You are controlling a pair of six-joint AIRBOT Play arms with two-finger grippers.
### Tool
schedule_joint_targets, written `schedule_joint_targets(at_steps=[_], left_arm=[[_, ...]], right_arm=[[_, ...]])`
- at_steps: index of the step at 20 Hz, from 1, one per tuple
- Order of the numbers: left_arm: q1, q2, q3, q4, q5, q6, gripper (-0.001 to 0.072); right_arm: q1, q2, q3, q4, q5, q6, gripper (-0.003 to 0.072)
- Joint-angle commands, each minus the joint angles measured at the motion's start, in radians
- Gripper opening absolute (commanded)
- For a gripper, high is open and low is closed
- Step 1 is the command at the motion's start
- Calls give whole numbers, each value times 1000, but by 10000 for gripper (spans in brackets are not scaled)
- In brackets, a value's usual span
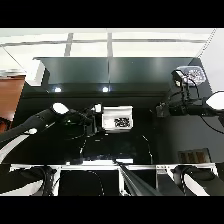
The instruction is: Fold the box and place the chain.
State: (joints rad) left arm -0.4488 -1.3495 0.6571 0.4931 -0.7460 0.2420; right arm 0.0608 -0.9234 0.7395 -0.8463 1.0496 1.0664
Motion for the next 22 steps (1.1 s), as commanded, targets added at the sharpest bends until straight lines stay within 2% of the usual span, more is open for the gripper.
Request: schedule_joint_targets(at_steps=[1, 5, 6, 8, 9, 10, 12, 17, 19, 22], left_arm=[[-32, -20, 26, 5, 23, 19, 713], [-31, -31, 38, 5, 10, 19, 703], [-31, -31, 38, 5, 10, 19, 667], [-31, -31, 38, 4, 10, 19, 367], [-31, -31, 38, 5, 10, 19, 348], [-31, -31, 38, 4, 10, 18, 348], [-31, -31, 38, 5, 10, 19, 348], [-31, -31, 38, 5, 10, 19, 348], [-31, -31, 38, 5, 10, 19, 348], [-31, -31, 38, 5, 10, 19, 348]], right_arm=[[0, -1, 0, 0, 0, 0, 230], [0, -1, 0, 0, 0, 0, 230], [0, -1, 0, 0, 0, 0, 230], [0, -1, 0, 0, 0, 0, 230], [0, -1, 0, 0, -2, 0, 230], [0, -1, 0, 2, -10, 0, 234], [26, -2, 0, 20, -80, 35, 679], [185, -101, 3, 236, -417, 40, 688], [238, -181, 5, 244, -452, 12, 688], [286, -241, 5, 243, -404, -169, 687]])
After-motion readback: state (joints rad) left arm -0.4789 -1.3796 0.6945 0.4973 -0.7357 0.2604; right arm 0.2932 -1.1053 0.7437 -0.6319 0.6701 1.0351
